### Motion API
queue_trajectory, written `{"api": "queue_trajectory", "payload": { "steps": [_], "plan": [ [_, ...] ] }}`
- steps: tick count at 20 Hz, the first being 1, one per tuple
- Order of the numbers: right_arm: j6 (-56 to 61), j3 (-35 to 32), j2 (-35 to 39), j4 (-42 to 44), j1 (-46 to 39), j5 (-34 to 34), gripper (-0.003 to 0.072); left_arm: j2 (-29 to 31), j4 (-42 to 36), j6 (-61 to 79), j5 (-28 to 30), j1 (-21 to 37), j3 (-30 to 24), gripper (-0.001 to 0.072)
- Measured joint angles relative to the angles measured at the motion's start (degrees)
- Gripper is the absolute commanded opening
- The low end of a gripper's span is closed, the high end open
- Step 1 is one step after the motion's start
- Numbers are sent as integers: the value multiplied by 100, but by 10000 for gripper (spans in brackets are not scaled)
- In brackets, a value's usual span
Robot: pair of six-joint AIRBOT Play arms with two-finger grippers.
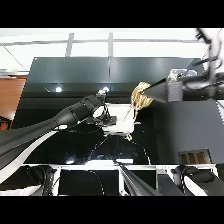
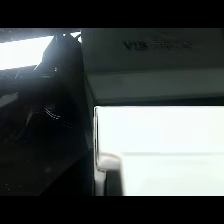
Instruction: Fold the box and place the chain.
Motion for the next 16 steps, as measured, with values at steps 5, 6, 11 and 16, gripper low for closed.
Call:
{"api": "queue_trajectory", "payload": {
  "steps": [5, 6, 11, 16],
  "plan": [
    [-50, -1147, -72, -136, 278, -704, 14, 0, 0, 2, -2, 0, 0, 26],
    [-57, -1397, -101, -155, 295, -890, 14, -2, 0, 2, -2, 0, 0, 27],
    [-59, -2236, -339, -234, 544, -1674, 17, 0, 0, 2, -9, 0, 0, 27],
    [-55, -2441, -509, -254, 756, -2216, 415, -2, 0, 2, -13, 0, 0, 27]
  ]
}}
